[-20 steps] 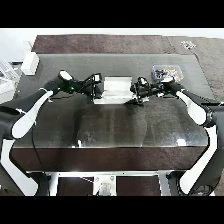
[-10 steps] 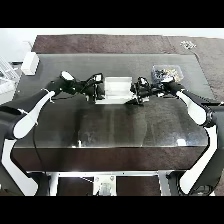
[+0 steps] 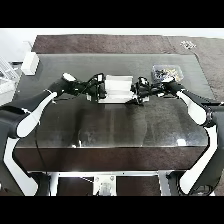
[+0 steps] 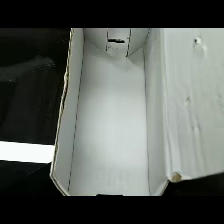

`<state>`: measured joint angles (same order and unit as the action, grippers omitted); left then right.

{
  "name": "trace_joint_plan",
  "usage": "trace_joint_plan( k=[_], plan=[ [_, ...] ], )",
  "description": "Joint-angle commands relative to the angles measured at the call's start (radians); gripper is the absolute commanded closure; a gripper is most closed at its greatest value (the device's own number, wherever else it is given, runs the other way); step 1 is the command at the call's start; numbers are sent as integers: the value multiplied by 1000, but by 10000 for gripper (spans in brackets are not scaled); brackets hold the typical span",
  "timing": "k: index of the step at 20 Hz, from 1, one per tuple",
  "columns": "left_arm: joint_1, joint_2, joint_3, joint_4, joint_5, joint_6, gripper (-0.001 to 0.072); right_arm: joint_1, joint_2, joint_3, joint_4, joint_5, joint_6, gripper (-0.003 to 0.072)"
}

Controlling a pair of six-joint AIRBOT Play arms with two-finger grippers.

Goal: Fold the box and place the chain.

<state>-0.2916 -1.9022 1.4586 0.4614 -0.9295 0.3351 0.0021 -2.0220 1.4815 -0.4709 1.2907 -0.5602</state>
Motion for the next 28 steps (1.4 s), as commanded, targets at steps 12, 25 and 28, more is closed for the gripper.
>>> trace_joint_plan(
  k=[12,25,28],
  plan=[
    [0,-39,8,-131,-18,59,291,1,0,0,-1,1,0,104],
    [0,-50,8,-144,-7,36,97,1,0,0,-1,1,0,104],
    [0,-50,8,-143,-8,32,97,1,0,0,-1,1,0,105]
  ],
)
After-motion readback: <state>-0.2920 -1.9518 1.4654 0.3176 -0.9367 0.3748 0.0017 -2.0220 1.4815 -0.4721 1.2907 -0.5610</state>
